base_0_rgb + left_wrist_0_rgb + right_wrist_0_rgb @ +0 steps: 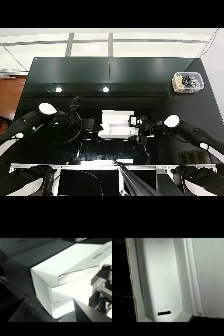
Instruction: Fold the box and place the chain.
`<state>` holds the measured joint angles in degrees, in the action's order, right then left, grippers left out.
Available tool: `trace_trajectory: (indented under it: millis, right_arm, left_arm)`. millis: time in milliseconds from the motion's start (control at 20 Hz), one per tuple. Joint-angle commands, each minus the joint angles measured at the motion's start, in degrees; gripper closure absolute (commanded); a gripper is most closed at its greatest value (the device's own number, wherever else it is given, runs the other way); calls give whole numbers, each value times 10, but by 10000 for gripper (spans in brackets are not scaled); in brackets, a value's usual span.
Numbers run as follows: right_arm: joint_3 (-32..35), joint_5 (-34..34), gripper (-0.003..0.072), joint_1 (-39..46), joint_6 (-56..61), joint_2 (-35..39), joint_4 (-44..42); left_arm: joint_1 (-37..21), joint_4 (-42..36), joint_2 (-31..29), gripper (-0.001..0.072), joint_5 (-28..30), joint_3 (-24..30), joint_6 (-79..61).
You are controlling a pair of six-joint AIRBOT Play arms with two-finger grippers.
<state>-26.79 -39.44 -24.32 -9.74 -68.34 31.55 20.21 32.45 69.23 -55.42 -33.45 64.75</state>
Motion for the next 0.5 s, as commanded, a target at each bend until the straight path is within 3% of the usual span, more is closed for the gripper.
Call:
trace_trajectory:
  millis: [0, 250, 450]
  right_arm:
    - [-1, 0, 254, 0, 0, 0, 0]
    - [-1, 0, 254, 0, 0, 0, 0]
    - [-1, 0, 254, 0, 0, 0, 0]
  left_arm:
    - [50, 25, 0, 3, 71, -3, 47]
    - [76, 36, 0, 4, 101, -24, 67]
    - [76, 53, 0, 38, 74, -40, 105]
